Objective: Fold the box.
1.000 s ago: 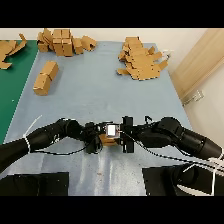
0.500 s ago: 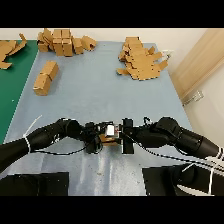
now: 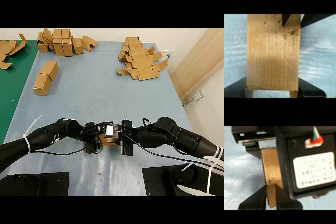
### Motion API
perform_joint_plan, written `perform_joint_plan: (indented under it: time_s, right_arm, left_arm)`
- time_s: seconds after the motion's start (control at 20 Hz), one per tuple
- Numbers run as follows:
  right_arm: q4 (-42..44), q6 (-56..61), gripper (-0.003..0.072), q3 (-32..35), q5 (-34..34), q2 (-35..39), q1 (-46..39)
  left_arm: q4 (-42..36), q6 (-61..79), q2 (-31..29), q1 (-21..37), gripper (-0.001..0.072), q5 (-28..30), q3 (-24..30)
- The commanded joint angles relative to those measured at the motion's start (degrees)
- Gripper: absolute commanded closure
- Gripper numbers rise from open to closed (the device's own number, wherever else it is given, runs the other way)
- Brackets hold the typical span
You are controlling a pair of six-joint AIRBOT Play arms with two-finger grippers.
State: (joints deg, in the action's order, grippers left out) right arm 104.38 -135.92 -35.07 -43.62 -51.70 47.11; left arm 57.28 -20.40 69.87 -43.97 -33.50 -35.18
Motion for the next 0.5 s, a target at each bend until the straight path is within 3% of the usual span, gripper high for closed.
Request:
perform_joint_plan:
  time_s: [0.0, 0.15, 0.2, 0.25, 0.3, 0.45]
  right_arm:
    - [0.4, 0.1, 0.0529, 0.0, -0.9, -1.5, 0.0]
    - [0.2, 1.7, 0.0517, 0.0, -0.9, -0.2, 0.0]
    - [-0.8, 3.0, 0.0479, 0.0, -1.0, 1.0, 0.0]
    - [-1.8, 4.5, 0.0362, 0.0, -1.2, 2.1, 0.0]
    - [-3.1, 6.2, 0.0305, 0.0, -1.8, 3.1, 0.0]
    - [-4.7, 13.6, 0.0310, 0.0, -3.1, 5.7, -0.4]
  left_arm:
    - [0.0, 0.0, 0.0, 0.0, 0.0245, 0.0, 0.0]
    - [0.0, 0.0, 0.0, 0.0, 0.0245, 0.0, 0.0]
    - [0.0, 0.0, 0.0, 0.0, 0.0245, 0.0, 0.0]
    - [0.0, 0.0, 0.0, 0.0, 0.0245, 0.0, 0.0]
    - [0.0, 0.0, 0.0, 0.0, 0.0245, 0.0, 0.0]
    - [0.0, 0.0, 0.0, 0.0, 0.0245, 0.0, 0.0]
